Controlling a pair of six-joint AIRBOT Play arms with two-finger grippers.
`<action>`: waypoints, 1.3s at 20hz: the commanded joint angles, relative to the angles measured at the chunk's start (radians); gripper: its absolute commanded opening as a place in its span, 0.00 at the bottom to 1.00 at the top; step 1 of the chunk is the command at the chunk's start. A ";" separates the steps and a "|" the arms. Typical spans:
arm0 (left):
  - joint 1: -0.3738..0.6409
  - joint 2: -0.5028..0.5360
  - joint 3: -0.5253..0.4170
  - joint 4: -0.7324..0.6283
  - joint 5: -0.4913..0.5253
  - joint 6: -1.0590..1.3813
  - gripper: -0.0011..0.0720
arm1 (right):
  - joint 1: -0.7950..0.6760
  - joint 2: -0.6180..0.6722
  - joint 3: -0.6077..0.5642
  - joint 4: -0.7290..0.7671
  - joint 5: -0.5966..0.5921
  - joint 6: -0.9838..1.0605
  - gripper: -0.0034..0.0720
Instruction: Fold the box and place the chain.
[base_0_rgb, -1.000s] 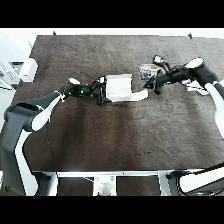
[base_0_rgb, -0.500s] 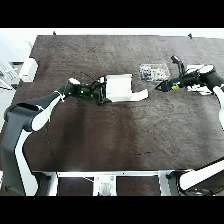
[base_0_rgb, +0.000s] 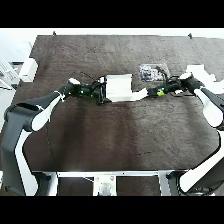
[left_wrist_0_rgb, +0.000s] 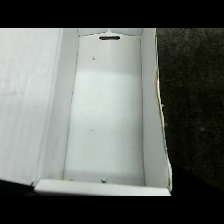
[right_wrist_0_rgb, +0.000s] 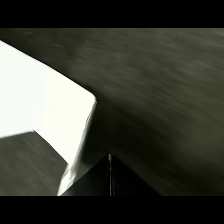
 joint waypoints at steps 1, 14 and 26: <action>0.000 0.000 0.000 0.000 0.000 0.000 0.65 | 0.065 -0.006 0.004 0.025 -0.002 0.066 0.06; 0.000 0.000 0.000 0.000 0.000 0.000 0.65 | 0.079 0.084 0.015 0.096 0.005 0.072 0.37; 0.000 0.000 0.000 0.000 0.000 0.000 0.65 | 0.141 0.080 0.015 0.094 -0.004 0.069 0.69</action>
